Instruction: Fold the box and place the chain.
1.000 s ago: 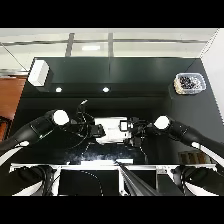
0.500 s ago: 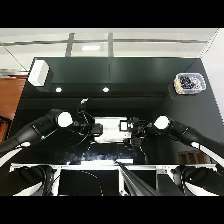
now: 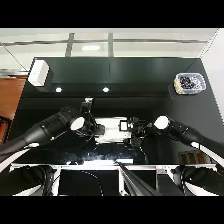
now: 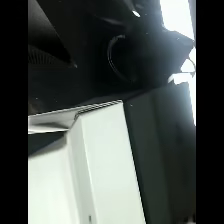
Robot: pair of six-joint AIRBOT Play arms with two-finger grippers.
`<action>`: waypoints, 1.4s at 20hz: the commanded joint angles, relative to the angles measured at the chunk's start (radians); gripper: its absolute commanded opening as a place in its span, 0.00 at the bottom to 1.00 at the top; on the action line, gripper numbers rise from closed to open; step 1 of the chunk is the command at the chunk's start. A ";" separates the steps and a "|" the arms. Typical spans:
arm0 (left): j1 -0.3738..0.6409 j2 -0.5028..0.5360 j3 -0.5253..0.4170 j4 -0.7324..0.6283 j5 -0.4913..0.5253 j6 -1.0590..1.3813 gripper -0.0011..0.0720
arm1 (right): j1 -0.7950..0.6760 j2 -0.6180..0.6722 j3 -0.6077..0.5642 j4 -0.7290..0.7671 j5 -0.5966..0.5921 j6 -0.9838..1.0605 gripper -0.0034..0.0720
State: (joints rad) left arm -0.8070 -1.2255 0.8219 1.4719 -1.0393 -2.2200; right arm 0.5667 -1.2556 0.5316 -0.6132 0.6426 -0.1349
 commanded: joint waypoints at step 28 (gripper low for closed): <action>-0.083 -0.193 0.175 0.064 -0.097 -0.143 0.66 | 0.001 0.000 0.000 0.000 0.001 0.000 0.30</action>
State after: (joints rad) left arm -0.8906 -1.4178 0.9901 1.5318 -1.1252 -2.3589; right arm 0.5663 -1.2556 0.5316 -0.6159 0.6437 -0.1383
